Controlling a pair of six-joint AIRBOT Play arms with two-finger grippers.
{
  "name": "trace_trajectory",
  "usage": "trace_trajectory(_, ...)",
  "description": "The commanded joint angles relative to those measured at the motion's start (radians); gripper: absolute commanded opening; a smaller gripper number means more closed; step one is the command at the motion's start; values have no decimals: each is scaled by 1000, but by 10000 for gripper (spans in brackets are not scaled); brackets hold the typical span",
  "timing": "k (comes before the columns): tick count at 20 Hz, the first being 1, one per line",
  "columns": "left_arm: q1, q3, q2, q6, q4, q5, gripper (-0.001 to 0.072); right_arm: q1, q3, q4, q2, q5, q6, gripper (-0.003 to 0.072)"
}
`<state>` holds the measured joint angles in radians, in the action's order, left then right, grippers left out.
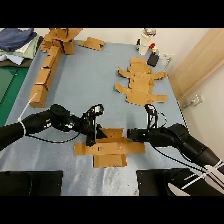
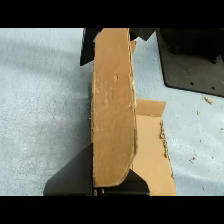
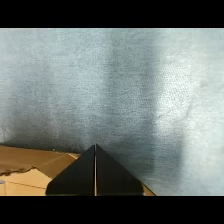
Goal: Fold the box.
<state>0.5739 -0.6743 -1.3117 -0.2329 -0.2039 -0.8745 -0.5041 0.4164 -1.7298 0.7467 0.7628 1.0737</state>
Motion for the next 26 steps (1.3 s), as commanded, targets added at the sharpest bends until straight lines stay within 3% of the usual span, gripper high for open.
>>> trace_trajectory(1, 0, 9, -13, -15, 2, 0, 12, -1, 2, 13, 0, -21, -1, 3)
trace_trajectory(18, -1, 17, -25, 22, -5, -42, 12, -1, 23, -2, -48, -11, -3, 3)
trace_trajectory(26, 0, 17, -25, 23, -6, -63, 12, -1, 23, -2, -81, 106, 1, 3)
